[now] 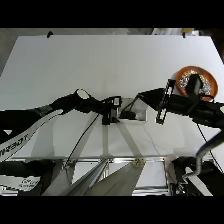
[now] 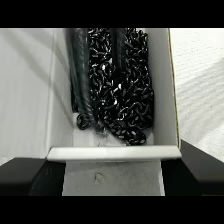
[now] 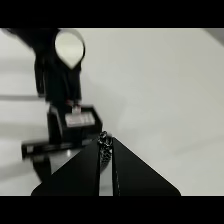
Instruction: Fold the box and place the chain.
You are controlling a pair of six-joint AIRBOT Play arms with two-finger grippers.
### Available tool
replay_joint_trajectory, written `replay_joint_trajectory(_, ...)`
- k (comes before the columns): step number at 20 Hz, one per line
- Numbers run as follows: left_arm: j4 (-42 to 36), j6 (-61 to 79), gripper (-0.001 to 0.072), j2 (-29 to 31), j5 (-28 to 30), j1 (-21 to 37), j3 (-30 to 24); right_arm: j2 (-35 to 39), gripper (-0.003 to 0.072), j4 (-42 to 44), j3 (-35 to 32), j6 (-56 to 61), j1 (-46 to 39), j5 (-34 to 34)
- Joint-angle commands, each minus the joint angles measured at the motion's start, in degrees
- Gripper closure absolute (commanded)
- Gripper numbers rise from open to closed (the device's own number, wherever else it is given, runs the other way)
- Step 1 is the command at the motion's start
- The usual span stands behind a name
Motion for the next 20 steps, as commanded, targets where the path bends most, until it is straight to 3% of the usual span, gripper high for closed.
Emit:
replay_joint_trajectory(1,0.02,0.02,0.0439,0.0,0.02,0.0,0.02,-1.49,0.0665,-16.7,0.07,5.27,0.04,0.33)
replay_joint_trajectory(7,0.02,0.02,0.0439,0.0,0.02,0.0,0.02,-4.85,0.0649,-21.9,0.09,6.86,0.04,-0.17)
replay_joint_trajectory(9,0.02,0.02,0.0439,0.0,0.02,0.0,0.02,-7.54,0.0508,-25.99,1.33,7.17,0.04,1.73)
replay_joint_trajectory(11,0.02,0.02,0.0439,0.0,0.02,0.0,0.02,-11.08,0.0497,-30.73,4.37,9.97,0.04,5.62)
replay_joint_trajectory(15,0.02,0.02,0.0439,0.0,0.02,0.0,0.02,-16.55,0.0521,-32.59,16.44,11.45,0.04,13.66)
replay_joint_trajectory(16,0.02,0.02,0.0439,0.0,0.02,0.0,0.02,-17.84,0.0586,-32.61,20.02,12.28,0.04,14.97)
replay_joint_trajectory(17,0.02,0.02,0.0439,0.0,0.02,0.0,0.02,-19.26,0.0665,-32.61,23.39,14.67,0.04,15.37)
replay_joint_trajectory(20,0.02,0.02,0.0439,0.0,0.02,0.0,0.02,-25.77,0.0665,-32.92,30.82,24.9,0.04,13.27)
